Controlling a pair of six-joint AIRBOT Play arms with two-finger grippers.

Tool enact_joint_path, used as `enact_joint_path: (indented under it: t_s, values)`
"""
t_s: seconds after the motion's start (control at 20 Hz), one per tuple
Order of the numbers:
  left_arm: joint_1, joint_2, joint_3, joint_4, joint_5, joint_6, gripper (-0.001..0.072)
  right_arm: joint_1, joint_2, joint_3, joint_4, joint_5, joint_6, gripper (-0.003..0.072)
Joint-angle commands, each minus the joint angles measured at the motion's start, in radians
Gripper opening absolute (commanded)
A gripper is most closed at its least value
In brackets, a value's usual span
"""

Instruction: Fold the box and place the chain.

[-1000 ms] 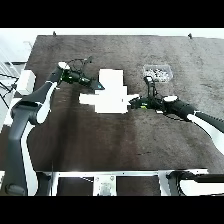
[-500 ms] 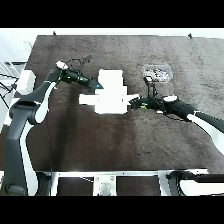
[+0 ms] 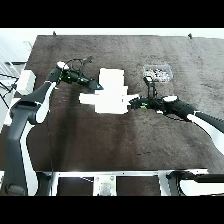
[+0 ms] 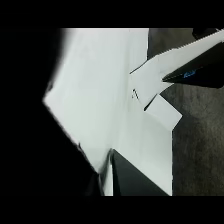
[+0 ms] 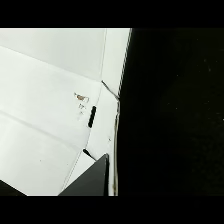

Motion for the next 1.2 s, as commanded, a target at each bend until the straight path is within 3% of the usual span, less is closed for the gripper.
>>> enact_joint_path:
  t_s: [0.0,0.05,0.15,0.25,0.3,0.75,0.9,1.15]
  values:
    - [-0.002,0.0,0.001,-0.001,0.011,0.011,0.0114,0.0,0.0,0.0,0.0,0.0,0.0,0.0014]
    - [-0.002,0.0,0.001,-0.001,0.015,0.013,0.0022,0.0,0.0,0.0,0.0,0.0,0.0,0.0015]
    - [-0.002,0.0,0.001,-0.001,0.021,0.038,0.002,0.0,0.0,0.0,0.0,0.0,0.0,0.002]
    - [-0.002,0.0,0.001,0.0,0.019,0.093,0.0018,-0.001,0.0,0.0,0.0,0.0,0.0,0.025]
    - [-0.002,0.0,0.001,-0.001,0.019,0.13,0.0018,-0.005,0.003,0.0,0.0,0.0,0.0,0.0264]
    - [-0.002,0.027,-0.034,-0.111,-0.048,0.568,0.0013,-0.183,0.182,0.0,0.001,0.001,0.004,0.0266]
    - [-0.002,0.082,-0.164,-0.134,0.038,0.703,0.0013,-0.219,0.187,0.0,0.0,0.001,0.004,0.0315]
    - [-0.011,0.089,-0.259,-0.183,0.148,0.86,0.0013,-0.218,0.187,0.0,0.0,0.0,0.003,0.0315]
